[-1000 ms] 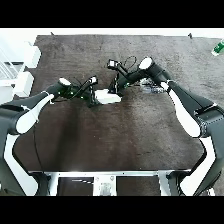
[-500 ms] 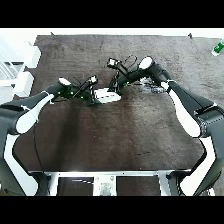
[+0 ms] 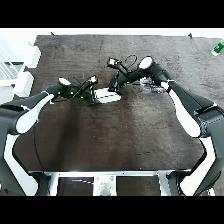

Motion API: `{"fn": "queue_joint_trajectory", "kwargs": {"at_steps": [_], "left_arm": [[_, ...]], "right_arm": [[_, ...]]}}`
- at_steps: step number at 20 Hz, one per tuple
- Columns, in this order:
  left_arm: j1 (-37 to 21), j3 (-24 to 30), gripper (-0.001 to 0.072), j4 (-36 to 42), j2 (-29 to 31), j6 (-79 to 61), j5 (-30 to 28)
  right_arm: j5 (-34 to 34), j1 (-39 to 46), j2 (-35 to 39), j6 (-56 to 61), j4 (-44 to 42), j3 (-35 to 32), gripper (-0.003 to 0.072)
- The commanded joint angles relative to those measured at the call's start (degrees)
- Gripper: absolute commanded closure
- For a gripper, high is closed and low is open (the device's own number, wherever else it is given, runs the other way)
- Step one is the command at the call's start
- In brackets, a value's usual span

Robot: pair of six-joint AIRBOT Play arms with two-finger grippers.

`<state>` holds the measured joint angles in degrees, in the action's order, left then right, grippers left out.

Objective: Fold the box and place the chain.

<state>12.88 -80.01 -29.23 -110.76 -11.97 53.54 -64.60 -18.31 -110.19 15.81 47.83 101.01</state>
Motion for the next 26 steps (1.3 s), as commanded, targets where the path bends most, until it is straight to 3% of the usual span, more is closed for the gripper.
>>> {"fn": "queue_joint_trajectory", "kwargs": {"at_steps": [1, 9, 16, 18, 22, 26], "left_arm": [[0.04, 0.02, 0.0243, -0.04, 0.04, -0.07, 0.04], [0.04, 0.02, 0.0243, -0.04, 0.04, -0.07, 0.04], [0.04, 0.02, 0.0243, -0.04, 0.04, -0.07, 0.04], [0.04, 0.02, 0.0243, -0.04, 0.04, -0.07, 0.04], [0.04, 0.02, 0.0243, -0.04, 0.04, -0.07, 0.04], [0.04, 0.02, 0.0243, -0.04, 0.04, -0.07, 0.04]], "right_arm": [[1.01, -0.59, -0.04, -0.04, -0.20, -0.09, 0.0464], [0.81, -1.53, -0.11, -0.02, -0.17, -3.82, 0.0464], [-4.79, -1.86, -0.09, 0.68, -0.90, -4.09, 0.0464], [-6.62, -1.46, -0.09, 0.66, -2.84, -4.22, 0.0460], [-8.37, -0.02, -0.07, 0.59, -7.41, -4.22, 0.0372], [-9.57, 2.58, 0.92, 0.39, -14.99, -4.13, 0.0377]]}}
